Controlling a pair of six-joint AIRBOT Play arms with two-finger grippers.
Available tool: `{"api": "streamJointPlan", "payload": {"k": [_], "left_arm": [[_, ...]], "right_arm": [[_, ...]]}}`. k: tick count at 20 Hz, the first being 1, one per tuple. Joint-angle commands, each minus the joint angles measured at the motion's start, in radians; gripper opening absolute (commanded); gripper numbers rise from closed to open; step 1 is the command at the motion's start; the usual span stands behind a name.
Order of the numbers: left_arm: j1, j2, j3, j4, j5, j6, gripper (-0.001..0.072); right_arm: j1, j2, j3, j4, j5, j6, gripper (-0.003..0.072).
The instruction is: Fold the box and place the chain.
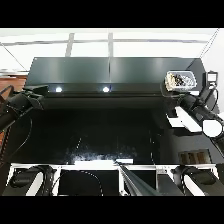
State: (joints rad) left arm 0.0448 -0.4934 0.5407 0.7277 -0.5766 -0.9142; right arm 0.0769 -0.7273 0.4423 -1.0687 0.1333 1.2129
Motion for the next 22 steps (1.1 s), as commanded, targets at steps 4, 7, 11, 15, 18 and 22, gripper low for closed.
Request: {"api": "streamJointPlan", "payload": {"k": [4, 7, 11, 15, 18, 22], "left_arm": [[0.000, 0.000, 0.000, -0.052, 0.071, 0.002, 0.0031], [0.000, -0.014, 0.000, -0.052, 0.068, 0.001, 0.0031], [0.000, -0.043, 0.000, -0.053, 0.067, 0.000, 0.0670], [-0.001, -0.099, 0.000, -0.030, -0.008, -0.006, 0.0712], [-0.001, -0.158, 0.000, -0.022, -0.084, -0.006, 0.0712], [-0.001, -0.213, 0.000, -0.057, -0.079, -0.026, 0.0708]], "right_arm": [[-0.330, -0.147, 0.223, -0.060, -0.148, -0.045, 0.0009], [-0.630, -0.362, 0.496, -0.069, 0.201, -0.052, 0.0015], [-0.990, -0.592, 0.730, -0.078, 0.688, 0.087, 0.0692], [-1.156, -0.725, 0.766, -0.109, 0.988, -0.123, 0.0720], [-1.175, -0.808, 0.796, -0.090, 1.079, -0.274, 0.0720], [-1.149, -0.966, 0.921, -0.025, 1.235, -0.332, 0.0720]]}}
